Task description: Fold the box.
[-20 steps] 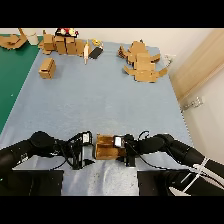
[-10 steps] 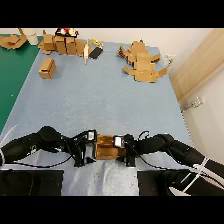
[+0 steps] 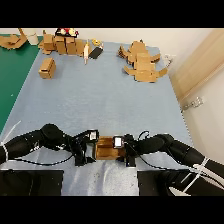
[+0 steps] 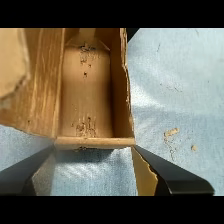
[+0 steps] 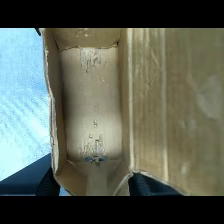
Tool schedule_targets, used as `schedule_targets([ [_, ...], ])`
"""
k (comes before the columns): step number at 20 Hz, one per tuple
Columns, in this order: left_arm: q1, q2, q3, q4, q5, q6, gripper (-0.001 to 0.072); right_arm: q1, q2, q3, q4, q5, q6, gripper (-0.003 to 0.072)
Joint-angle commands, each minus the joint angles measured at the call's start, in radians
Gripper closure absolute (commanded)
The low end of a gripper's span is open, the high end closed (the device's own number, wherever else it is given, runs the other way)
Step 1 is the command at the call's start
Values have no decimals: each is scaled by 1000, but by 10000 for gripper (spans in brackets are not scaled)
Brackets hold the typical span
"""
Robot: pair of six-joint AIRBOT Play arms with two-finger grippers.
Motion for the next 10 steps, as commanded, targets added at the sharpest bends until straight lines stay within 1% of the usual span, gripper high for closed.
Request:
schedule_targets([
  [1,0,-2,3,8,17,1,11,-1,0,0,1,8,3,251],
  [3,0,-2,3,12,63,-53,11,-1,0,0,0,8,3,251],
  [10,0,-1,3,69,62,-94,11,-1,0,0,0,10,3,251],
])
